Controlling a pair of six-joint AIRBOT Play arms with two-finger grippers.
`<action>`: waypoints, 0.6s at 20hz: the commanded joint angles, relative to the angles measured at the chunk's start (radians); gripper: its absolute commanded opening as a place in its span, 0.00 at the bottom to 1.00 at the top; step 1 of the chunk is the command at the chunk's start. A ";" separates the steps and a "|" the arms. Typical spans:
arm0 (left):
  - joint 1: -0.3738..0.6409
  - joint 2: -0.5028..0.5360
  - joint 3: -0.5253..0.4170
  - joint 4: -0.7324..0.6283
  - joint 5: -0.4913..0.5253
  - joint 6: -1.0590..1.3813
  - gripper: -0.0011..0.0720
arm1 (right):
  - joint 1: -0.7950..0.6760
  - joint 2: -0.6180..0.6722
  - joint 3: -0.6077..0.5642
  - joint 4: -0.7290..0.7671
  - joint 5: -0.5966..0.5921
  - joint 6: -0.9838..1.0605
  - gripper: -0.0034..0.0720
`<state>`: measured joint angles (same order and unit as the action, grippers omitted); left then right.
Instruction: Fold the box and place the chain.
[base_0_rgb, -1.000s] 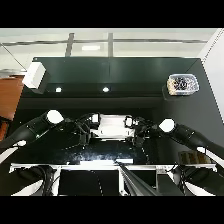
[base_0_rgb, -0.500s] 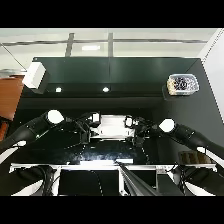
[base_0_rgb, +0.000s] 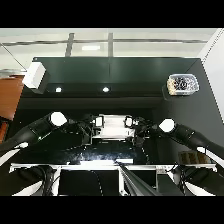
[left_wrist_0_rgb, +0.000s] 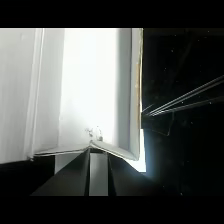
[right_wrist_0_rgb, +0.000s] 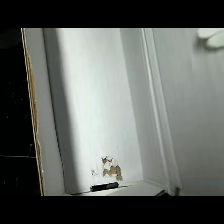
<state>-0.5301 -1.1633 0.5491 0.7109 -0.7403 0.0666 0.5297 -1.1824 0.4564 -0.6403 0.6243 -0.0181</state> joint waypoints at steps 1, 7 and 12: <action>-0.009 0.000 0.000 -0.051 0.026 0.008 0.21 | 0.001 0.000 0.000 0.000 0.000 0.000 0.50; -0.041 -0.024 0.000 -0.013 0.026 0.008 0.21 | 0.001 0.000 0.000 0.000 0.000 0.000 0.50; -0.041 -0.034 0.000 -0.019 0.030 0.005 0.21 | 0.001 0.000 0.000 0.000 0.000 0.000 0.50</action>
<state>-0.5690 -1.1927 0.5491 0.6884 -0.7113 0.0727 0.5297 -1.1824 0.4564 -0.6418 0.6243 -0.0193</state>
